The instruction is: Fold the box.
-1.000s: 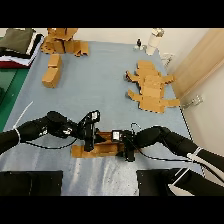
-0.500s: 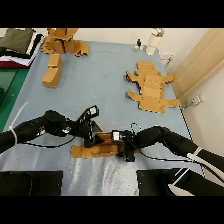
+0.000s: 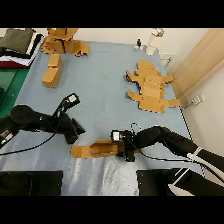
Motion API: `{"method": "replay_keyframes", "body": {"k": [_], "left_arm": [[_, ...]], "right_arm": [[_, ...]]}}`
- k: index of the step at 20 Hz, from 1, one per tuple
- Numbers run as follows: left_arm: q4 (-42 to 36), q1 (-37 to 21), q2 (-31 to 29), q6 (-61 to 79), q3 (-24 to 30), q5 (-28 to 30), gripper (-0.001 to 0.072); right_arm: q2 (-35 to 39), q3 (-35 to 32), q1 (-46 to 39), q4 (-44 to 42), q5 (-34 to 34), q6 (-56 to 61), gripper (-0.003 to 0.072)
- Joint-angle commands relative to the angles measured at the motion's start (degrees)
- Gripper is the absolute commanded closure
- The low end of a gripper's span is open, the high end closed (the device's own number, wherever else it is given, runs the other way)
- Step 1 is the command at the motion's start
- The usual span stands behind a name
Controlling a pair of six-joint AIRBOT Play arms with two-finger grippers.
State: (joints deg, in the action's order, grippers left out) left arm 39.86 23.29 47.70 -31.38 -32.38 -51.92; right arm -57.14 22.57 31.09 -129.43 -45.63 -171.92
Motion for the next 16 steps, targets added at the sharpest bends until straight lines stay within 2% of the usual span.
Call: {"method": "replay_keyframes", "body": {"k": [1, 3, 4, 5, 7, 8, 10, 13, 16], "left_arm": [[10.1, -0.4, -6.1, -28.9, 0.0, -17.7, 0.0699], [7.7, 3.4, -6.3, -45.6, 1.0, -23.1, 0.0699], [3.9, 6.8, -6.3, -51.6, 2.1, -22.3, 0.0699], [-1.6, 10.6, -6.2, -54.7, 3.3, -18.5, 0.0698], [-15.0, 19.6, -5.7, -54.6, 5.2, -3.7, 0.0698], [-19.5, 23.6, -4.7, -53.4, 5.3, 4.5, 0.0698], [-25.1, 27.6, -1.5, -51.5, 5.3, 17.4, 0.0698], [-29.8, 27.7, 4.2, -46.1, 4.6, 26.7, 0.0698], [-29.3, 27.7, 9.4, -45.2, 2.7, 31.3, 0.0699]], "right_arm": [[0.0, 0.0, 0.1, 0.0, 0.1, 0.0, 0.0207], [0.0, 0.0, 0.1, 0.0, 0.1, 0.0, 0.0207], [0.0, 0.0, 0.1, 0.0, 0.1, 0.0, 0.0207], [0.0, 0.0, 0.1, 0.0, 0.1, 0.0, 0.0207], [0.0, 0.0, 0.1, 0.0, 0.1, 0.0, 0.0207], [0.0, 0.0, 0.1, 0.0, 0.1, 0.0, 0.0207], [0.0, 0.0, 0.1, -0.1, 0.1, 0.0, 0.0207], [0.0, 0.0, 0.1, -0.1, 0.1, 0.0, 0.0207], [0.0, 0.0, 0.1, 0.0, -0.6, 0.0, 0.0207]]}}
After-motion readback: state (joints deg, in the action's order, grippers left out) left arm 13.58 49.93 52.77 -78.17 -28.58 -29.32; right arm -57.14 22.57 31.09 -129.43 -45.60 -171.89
